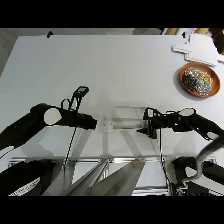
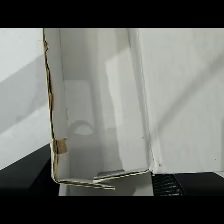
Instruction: Fold the box and place the chain.
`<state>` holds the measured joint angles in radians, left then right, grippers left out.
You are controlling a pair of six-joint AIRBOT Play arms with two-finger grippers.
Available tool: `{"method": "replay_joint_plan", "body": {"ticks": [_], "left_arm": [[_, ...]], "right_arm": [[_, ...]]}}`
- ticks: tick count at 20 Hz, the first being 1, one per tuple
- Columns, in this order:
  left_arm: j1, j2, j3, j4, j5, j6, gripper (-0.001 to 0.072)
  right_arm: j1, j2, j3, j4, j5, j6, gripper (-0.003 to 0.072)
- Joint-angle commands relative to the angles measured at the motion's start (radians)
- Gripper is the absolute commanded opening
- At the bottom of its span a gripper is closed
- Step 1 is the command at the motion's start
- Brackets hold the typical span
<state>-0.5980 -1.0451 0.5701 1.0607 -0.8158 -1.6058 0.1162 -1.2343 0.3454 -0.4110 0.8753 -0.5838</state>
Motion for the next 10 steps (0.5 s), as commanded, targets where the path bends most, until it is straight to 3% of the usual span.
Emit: {"method": "replay_joint_plan", "body": {"ticks": [1, 10], "left_arm": [[-0.004, -0.046, -0.070, -0.169, 0.122, -0.032, 0.0004], [-0.013, -0.185, -0.070, -0.268, 0.167, 0.069, 0.0008]], "right_arm": [[0.000, 0.000, 0.000, 0.000, 0.000, -0.001, 0.0339], [0.000, 0.000, 0.000, 0.000, 0.000, -0.001, 0.0339]]}}
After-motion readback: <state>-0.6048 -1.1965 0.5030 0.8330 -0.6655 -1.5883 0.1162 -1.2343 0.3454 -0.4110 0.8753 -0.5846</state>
